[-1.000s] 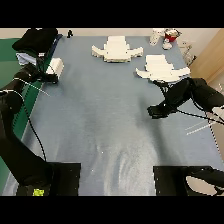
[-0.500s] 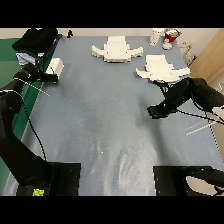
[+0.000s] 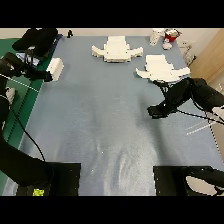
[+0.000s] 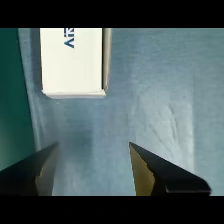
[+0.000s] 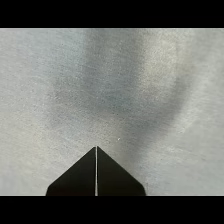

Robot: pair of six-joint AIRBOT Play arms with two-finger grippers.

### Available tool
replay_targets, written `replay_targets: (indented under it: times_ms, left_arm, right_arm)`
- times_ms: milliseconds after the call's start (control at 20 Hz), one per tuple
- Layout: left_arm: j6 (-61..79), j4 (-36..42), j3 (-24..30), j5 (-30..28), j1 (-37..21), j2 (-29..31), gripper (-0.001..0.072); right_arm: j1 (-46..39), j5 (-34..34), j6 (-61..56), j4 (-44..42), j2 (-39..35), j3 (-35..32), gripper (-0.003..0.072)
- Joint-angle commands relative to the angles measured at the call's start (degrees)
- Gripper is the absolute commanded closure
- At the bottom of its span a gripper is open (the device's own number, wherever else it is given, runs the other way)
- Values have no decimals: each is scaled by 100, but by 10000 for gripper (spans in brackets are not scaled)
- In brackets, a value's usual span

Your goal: Fold the box.

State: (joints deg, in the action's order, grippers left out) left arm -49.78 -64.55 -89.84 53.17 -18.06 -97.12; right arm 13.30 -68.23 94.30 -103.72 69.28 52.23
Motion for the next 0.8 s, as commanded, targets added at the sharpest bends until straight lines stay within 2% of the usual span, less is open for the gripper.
replay_targets:
  times_ms: [0,50,200,300,400,500,750]
  left_arm:
    - [-179,118,-4,1248,-13,612,613]
    - [-160,197,-4,1482,2,769,695]
    - [-238,636,-2,1928,138,1121,698]
    - [-466,645,24,2159,402,1394,700]
    - [-791,632,345,2229,785,1799,701]
    - [-1152,479,1062,1937,1244,2367,701]
    - [-1939,127,3488,811,2710,3932,701]
  right_arm:
    - [-2,2,0,-2,4,7,678]
    - [-2,2,0,-2,4,7,677]
    - [0,2,2,0,4,7,678]
    - [0,2,0,-2,4,7,678]
    - [0,2,0,-2,4,7,678]
    - [0,2,2,-2,4,7,678]
    - [0,2,0,-2,4,7,678]
